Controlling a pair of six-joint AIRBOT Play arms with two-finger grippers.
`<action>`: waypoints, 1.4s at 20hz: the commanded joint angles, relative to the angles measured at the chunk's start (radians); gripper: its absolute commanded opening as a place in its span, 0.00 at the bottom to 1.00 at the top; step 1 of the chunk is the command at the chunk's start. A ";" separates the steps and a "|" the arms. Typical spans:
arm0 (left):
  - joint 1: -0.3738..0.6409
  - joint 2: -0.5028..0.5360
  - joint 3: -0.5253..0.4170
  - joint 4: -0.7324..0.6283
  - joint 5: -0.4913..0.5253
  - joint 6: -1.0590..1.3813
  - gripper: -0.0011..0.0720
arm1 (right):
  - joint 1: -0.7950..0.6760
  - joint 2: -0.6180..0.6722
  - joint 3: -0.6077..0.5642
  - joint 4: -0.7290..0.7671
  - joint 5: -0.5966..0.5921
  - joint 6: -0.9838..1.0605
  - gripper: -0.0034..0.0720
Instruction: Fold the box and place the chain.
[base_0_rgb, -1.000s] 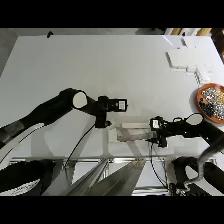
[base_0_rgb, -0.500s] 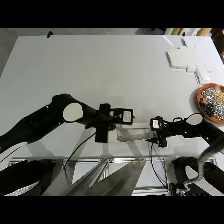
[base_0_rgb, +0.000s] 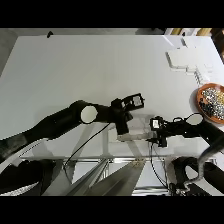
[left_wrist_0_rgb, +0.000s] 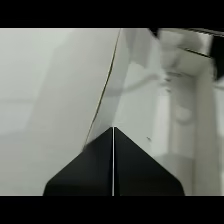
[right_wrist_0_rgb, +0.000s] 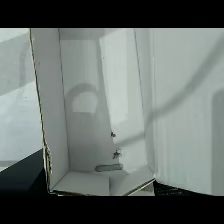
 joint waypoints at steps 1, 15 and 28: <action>0.030 -0.113 0.000 -0.043 0.150 -0.059 0.02 | 0.000 0.000 0.000 -0.001 0.002 -0.001 0.60; 0.002 0.092 0.001 0.140 -0.105 -0.115 0.02 | 0.000 0.000 0.000 -0.001 0.002 -0.001 0.60; 0.001 0.008 -0.009 0.263 -0.439 -0.258 0.01 | 0.000 0.000 0.000 -0.001 0.002 -0.001 0.60</action>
